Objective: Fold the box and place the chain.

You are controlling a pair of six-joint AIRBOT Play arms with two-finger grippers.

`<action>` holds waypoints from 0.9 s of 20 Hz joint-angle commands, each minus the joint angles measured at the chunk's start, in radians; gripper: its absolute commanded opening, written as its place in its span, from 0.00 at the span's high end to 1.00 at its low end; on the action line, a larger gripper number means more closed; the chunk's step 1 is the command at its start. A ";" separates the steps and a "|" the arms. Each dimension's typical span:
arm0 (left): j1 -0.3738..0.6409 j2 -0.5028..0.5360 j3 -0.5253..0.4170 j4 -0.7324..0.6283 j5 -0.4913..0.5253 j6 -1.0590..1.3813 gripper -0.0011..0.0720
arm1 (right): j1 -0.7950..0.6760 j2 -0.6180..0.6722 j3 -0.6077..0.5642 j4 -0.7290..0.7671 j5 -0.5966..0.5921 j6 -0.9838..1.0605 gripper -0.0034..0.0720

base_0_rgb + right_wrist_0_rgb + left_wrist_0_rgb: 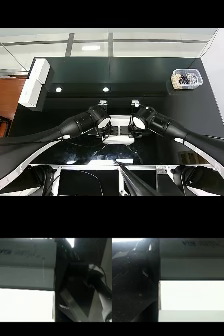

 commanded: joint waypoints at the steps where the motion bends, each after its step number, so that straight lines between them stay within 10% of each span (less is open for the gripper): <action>1: 0.000 0.000 0.000 0.000 0.003 0.003 0.94 | 0.001 -0.001 0.001 0.000 -0.011 -0.003 0.90; 3: 0.000 0.000 0.000 0.000 0.004 0.003 0.94 | 0.001 -0.001 0.001 0.000 -0.010 -0.003 0.59; 18: 0.000 0.000 0.000 0.004 0.005 0.003 0.94 | 0.001 -0.015 0.001 0.002 -0.002 -0.011 0.63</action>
